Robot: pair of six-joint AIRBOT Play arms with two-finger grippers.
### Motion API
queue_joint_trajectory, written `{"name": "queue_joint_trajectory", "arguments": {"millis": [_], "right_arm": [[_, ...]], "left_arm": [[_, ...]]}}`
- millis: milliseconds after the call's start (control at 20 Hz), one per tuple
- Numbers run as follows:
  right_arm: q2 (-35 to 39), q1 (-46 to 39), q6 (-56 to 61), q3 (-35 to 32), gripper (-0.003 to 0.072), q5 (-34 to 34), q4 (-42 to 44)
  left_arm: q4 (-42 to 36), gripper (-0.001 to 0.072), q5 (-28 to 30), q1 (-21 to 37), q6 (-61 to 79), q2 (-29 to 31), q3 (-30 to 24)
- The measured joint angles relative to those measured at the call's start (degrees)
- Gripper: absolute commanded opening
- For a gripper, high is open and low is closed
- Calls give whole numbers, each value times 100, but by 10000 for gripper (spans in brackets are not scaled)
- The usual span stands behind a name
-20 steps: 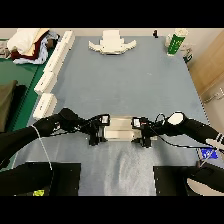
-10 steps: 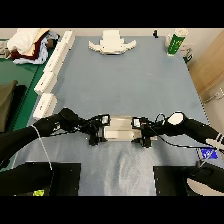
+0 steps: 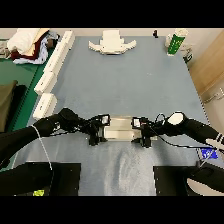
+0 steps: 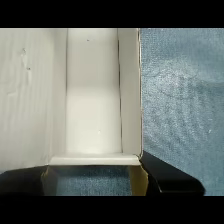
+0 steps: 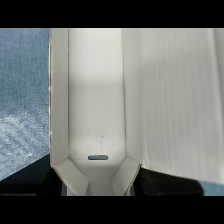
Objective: Fold the box.
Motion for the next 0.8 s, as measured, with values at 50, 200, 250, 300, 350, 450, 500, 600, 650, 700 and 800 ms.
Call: {"name": "queue_joint_trajectory", "arguments": {"millis": [50,200,250,300,350,450,500,600,650,700,800], "right_arm": [[0,0,0,0,536,-2,0],[0,0,0,0,536,2,0],[0,0,-2,0,536,2,0],[0,0,0,0,536,2,0],[0,0,7,0,573,2,0],[0,0,103,0,706,-15,2],[0,0,173,0,706,-17,0],[4,0,352,4,706,2,0],[15,0,466,9,707,0,-17],[44,0,577,9,706,2,-66],[177,0,868,9,706,20,-262]], "left_arm": [[0,512,0,0,-2,0,0],[2,512,0,0,0,0,0],[0,512,0,0,-2,0,0],[2,512,0,0,0,0,0],[2,512,0,0,0,0,0],[11,512,-9,0,2,0,0],[11,512,-11,0,2,0,0],[11,512,-9,0,2,0,0],[11,512,-9,0,2,0,0],[9,512,-9,0,2,0,0],[9,512,-7,0,2,0,0]]}}
